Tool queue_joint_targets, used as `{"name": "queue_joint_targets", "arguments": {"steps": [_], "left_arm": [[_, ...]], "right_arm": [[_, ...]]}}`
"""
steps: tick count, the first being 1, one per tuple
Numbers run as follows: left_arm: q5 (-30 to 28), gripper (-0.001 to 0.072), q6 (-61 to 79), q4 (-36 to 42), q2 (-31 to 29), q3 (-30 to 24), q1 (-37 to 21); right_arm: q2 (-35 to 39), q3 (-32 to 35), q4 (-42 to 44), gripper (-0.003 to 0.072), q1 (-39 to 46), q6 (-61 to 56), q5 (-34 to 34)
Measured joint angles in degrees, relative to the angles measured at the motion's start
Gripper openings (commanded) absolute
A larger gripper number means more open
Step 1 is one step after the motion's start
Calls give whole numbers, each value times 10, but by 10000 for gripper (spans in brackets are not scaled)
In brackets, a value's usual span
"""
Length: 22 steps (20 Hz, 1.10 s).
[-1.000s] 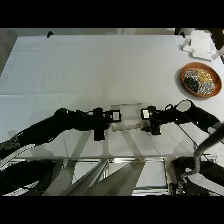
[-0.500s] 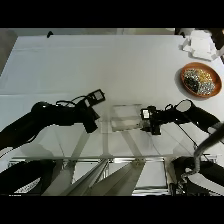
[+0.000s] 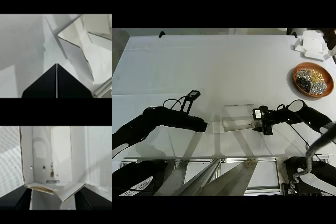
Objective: Fold the box and place the chain.
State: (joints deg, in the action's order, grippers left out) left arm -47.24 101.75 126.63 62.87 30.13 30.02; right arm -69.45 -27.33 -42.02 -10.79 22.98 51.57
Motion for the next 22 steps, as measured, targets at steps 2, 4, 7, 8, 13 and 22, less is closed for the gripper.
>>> {"name": "queue_joint_targets", "arguments": {"steps": [2,4,7,8,13,22], "left_arm": [[9,5,-6,25,27,-3,-1],[23,6,-9,42,45,-4,1],[43,6,-11,64,56,-5,9],[48,6,-11,70,59,-5,12],[60,6,-11,87,80,-5,29],[105,15,16,134,73,-1,52]], "right_arm": [[0,0,0,421,0,0,0],[0,0,0,421,0,0,0],[0,0,0,421,0,0,0],[0,0,0,421,0,0,0],[0,0,0,421,0,0,0],[0,0,0,421,0,0,0]]}}
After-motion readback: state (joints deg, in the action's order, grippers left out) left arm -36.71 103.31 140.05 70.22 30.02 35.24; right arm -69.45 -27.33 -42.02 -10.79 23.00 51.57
